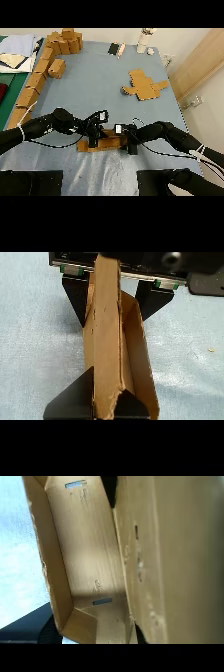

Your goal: Fold the box.

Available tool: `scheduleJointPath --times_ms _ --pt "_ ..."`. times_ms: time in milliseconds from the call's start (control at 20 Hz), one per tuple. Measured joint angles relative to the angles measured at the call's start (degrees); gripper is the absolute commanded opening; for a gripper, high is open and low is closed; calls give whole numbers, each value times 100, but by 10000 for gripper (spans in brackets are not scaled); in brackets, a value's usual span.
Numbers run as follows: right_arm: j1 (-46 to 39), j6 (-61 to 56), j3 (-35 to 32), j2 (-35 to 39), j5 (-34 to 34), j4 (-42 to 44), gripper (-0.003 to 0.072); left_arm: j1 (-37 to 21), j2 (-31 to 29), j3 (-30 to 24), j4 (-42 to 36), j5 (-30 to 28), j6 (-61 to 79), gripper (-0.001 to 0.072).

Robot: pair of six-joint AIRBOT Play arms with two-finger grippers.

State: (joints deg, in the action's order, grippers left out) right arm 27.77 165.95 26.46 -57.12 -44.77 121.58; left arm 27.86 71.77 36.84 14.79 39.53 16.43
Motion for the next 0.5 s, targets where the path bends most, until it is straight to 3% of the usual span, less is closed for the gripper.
scheduleJointPath --times_ms 500 --pt "9 17 -13 -7 -188 55 556 0 0 0 0 -2 4 12"
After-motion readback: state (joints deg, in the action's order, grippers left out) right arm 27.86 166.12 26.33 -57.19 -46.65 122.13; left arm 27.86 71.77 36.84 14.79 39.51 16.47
